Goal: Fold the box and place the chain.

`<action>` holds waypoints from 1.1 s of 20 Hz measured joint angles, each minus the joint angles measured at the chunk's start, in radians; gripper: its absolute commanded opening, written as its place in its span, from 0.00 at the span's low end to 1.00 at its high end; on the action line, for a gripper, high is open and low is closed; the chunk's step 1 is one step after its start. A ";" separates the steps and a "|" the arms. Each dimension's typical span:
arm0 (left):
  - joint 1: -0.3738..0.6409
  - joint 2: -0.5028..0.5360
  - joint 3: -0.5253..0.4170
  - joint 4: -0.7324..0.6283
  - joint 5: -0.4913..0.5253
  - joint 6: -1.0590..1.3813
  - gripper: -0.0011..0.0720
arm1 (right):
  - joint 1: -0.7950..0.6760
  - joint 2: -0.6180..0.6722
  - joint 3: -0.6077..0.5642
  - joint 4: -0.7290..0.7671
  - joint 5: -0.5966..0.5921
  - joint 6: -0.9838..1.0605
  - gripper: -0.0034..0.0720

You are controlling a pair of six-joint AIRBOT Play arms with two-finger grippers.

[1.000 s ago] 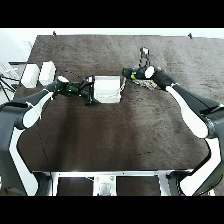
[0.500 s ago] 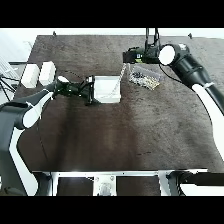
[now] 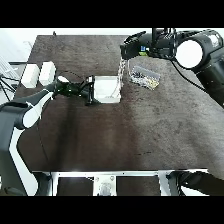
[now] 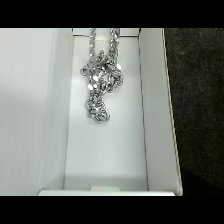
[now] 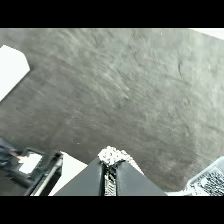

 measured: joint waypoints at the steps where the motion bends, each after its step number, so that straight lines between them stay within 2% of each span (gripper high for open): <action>1: 0.000 0.000 0.000 0.000 0.000 0.000 0.87 | 0.008 0.006 -0.002 -0.007 0.006 0.003 0.06; 9: 0.000 0.000 0.000 0.000 0.000 0.000 0.87 | 0.068 0.005 -0.024 -0.021 0.005 0.015 0.06; 16: 0.000 0.000 0.000 0.000 0.000 0.000 0.87 | 0.078 -0.050 -0.119 -0.022 -0.110 0.032 0.06; 22: 0.000 0.000 0.000 0.000 0.000 0.000 0.87 | 0.076 -0.157 -0.181 -0.008 -0.172 0.063 0.06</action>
